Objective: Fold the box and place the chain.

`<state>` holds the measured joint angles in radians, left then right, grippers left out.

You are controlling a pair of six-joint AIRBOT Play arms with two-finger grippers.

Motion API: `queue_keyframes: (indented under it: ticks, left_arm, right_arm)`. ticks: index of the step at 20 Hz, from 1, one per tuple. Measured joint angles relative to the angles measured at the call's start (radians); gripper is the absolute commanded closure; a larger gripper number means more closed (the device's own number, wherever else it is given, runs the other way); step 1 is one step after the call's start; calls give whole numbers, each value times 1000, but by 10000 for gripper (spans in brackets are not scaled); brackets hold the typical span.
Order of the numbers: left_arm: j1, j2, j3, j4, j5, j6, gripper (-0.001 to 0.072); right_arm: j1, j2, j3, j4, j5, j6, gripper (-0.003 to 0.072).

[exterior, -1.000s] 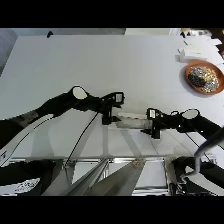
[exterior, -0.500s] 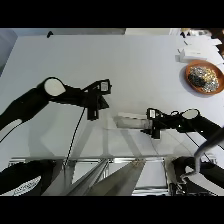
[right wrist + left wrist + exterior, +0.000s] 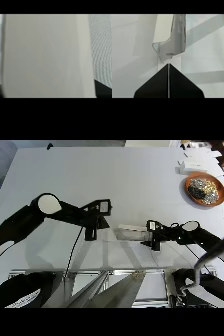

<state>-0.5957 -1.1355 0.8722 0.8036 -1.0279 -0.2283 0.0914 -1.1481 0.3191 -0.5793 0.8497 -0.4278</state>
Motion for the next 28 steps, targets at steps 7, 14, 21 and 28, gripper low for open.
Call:
queue_keyframes:
  ticks: [7, 14, 21, 28]
  left_arm:
    - [-137, -33, -32, -3, 97, 63, 708]
    - [-169, -132, -36, -163, 302, 206, 708]
    - [-164, -225, -36, -500, 511, 412, 707]
    - [-161, -334, -36, -594, 533, 407, 708]
  right_arm:
    - [0, 0, 0, 0, 0, 0, 276]
    - [0, 0, 0, 0, 0, 0, 276]
    - [0, 0, 0, 0, 0, 0, 276]
    - [0, 0, 0, 2, 0, 4, 276]
